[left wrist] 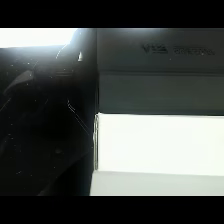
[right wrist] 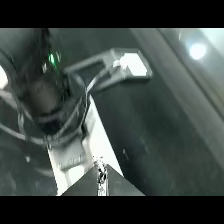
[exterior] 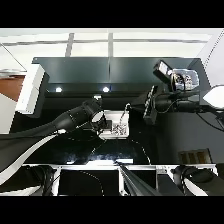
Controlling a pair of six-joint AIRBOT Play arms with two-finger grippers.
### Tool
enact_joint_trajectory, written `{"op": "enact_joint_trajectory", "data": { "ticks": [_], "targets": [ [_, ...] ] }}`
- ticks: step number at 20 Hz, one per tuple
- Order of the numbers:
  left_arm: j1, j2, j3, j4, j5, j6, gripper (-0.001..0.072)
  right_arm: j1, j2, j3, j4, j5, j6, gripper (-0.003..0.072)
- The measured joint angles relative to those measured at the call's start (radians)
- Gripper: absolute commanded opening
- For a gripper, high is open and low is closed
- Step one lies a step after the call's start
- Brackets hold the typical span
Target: Fold the box and place the chain.
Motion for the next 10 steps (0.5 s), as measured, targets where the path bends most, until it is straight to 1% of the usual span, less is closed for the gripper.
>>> {"op": "enact_joint_trajectory", "data": {
  "ticks": [3, 4, 6, 7, 10],
  "targets": [
    [0.000, 0.000, 0.000, 0.000, 0.000, 0.000, 0.0034, 0.000, -0.008, 0.009, 0.005, 0.002, 0.002, 0.0023],
    [0.000, 0.000, 0.000, 0.000, 0.000, 0.000, 0.0034, 0.000, -0.016, 0.009, 0.002, 0.013, 0.009, 0.0054],
    [0.000, 0.000, 0.000, 0.000, 0.000, 0.000, 0.0033, 0.002, -0.036, 0.009, 0.002, 0.047, 0.036, 0.0599],
    [0.000, 0.000, 0.000, 0.000, 0.000, 0.000, 0.0033, 0.003, -0.044, 0.009, 0.000, 0.061, 0.052, 0.0644],
    [0.001, 0.000, 0.001, 0.000, 0.000, -0.002, 0.0034, -0.008, -0.056, 0.011, -0.003, 0.072, 0.083, 0.0644]
  ]
}}
